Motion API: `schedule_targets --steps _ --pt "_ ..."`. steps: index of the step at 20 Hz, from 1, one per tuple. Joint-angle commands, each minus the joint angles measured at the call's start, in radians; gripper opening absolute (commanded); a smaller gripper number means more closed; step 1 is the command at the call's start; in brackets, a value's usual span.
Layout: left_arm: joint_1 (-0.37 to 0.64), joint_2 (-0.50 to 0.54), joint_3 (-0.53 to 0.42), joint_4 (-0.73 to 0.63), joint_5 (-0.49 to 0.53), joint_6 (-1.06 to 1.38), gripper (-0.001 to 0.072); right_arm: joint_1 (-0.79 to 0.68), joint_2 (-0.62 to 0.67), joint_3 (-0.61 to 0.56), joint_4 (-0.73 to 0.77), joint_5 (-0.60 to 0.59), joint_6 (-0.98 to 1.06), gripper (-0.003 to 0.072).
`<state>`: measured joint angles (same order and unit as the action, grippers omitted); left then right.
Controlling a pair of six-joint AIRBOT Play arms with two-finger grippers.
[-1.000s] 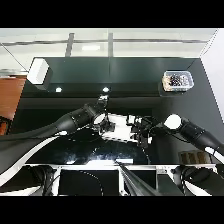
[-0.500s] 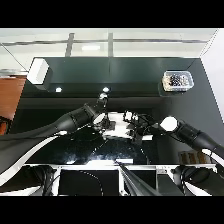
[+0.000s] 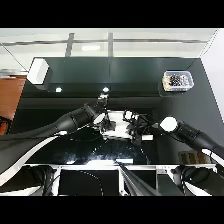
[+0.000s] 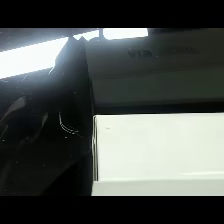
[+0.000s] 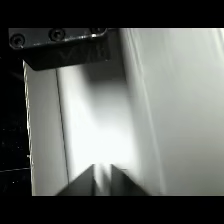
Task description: Fold the box and place the chain.
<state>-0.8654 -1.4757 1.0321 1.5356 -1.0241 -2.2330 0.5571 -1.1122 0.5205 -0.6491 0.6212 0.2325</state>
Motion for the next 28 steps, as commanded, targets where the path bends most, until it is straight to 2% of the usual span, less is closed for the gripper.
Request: schedule_targets --steps 1,3,7,8,9,11,13,15,19,23,25,28 --pt "0.001 0.000 0.000 0.000 -0.002 0.000 0.0028 -0.025 0.018 0.005 -0.004 0.018 0.023 0.0012" --pt "0.001 0.000 0.000 0.000 -0.002 0.000 0.0029 -0.093 0.082 0.024 -0.017 0.124 0.149 0.0012" --pt "0.000 -0.001 0.000 0.000 -0.001 0.000 0.0029 -0.435 0.219 0.058 -0.170 0.517 0.548 0.0011" --pt "0.001 -0.002 0.000 0.000 -0.002 0.000 0.0029 -0.538 0.219 0.058 -0.220 0.551 0.642 0.0011" --pt "0.000 -0.002 0.000 0.000 -0.002 0.000 0.0029 -0.650 0.219 0.046 -0.246 0.537 0.746 0.0011" --pt "0.000 -0.002 0.000 0.000 -0.002 0.000 0.0029 -0.841 0.218 -0.006 -0.215 0.499 0.903 0.0011" --pt "0.000 -0.002 0.000 0.000 -0.002 0.000 0.0029 -0.944 0.215 -0.076 -0.196 0.529 0.985 0.0011" --pt "0.000 -0.002 0.000 0.000 -0.003 0.000 0.0029 -0.947 0.210 -0.151 -0.171 0.566 0.999 0.0011" --pt "0.001 -0.002 0.000 0.000 -0.002 0.000 0.0029 -0.830 0.145 -0.250 -0.080 0.530 0.997 0.0011" --pt "0.000 -0.002 0.000 0.000 -0.002 0.000 0.0029 -0.638 0.018 -0.248 0.105 0.409 0.908 0.0011" --pt "0.000 -0.002 0.000 0.000 -0.003 0.000 0.0029 -0.558 -0.039 -0.225 0.184 0.387 0.858 0.0012" --pt "0.000 -0.002 0.000 0.000 -0.002 0.000 0.0029 -0.516 -0.064 -0.164 0.204 0.390 0.846 0.0012"
